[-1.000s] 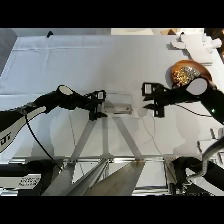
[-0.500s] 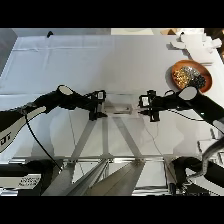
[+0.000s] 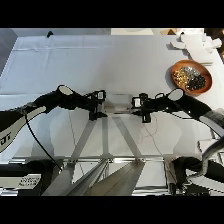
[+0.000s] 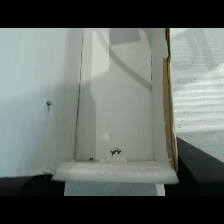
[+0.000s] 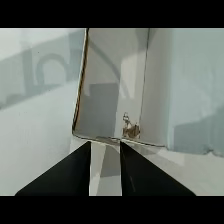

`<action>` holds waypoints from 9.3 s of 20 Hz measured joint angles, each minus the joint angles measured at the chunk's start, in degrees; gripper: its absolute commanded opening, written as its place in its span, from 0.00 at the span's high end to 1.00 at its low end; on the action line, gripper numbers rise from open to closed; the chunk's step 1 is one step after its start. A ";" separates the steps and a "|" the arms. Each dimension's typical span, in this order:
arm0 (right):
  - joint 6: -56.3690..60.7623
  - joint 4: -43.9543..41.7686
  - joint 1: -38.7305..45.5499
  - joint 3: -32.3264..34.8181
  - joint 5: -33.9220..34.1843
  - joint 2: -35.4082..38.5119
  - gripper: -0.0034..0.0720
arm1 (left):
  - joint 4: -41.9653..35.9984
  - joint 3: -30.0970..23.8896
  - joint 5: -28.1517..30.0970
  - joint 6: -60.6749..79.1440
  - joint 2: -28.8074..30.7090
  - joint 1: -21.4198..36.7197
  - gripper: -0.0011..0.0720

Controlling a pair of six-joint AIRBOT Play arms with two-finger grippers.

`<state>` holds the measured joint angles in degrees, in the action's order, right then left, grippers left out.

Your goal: Fold the box and place the chain.

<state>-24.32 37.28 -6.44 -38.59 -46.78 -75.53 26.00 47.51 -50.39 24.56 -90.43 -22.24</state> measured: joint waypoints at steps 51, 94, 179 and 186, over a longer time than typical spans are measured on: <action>80.04 7.41 13.40 0.07 -10.82 -2.19 0.95 | -0.02 0.00 0.00 0.02 0.00 0.00 0.61; 80.13 -6.12 1.68 0.09 -3.93 1.33 0.40 | 0.00 0.00 0.00 0.02 -0.02 0.00 0.61; 153.37 55.34 -20.63 -15.23 -0.07 -6.93 0.76 | -0.31 0.00 0.09 -0.13 -0.02 -0.02 0.61; 154.86 57.18 -20.63 -16.37 -0.63 -7.15 0.65 | -0.37 0.02 0.02 -0.07 0.00 -0.04 0.61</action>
<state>130.54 94.45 -27.07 -54.96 -47.42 -82.67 25.63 47.53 -50.37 24.49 -90.43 -22.28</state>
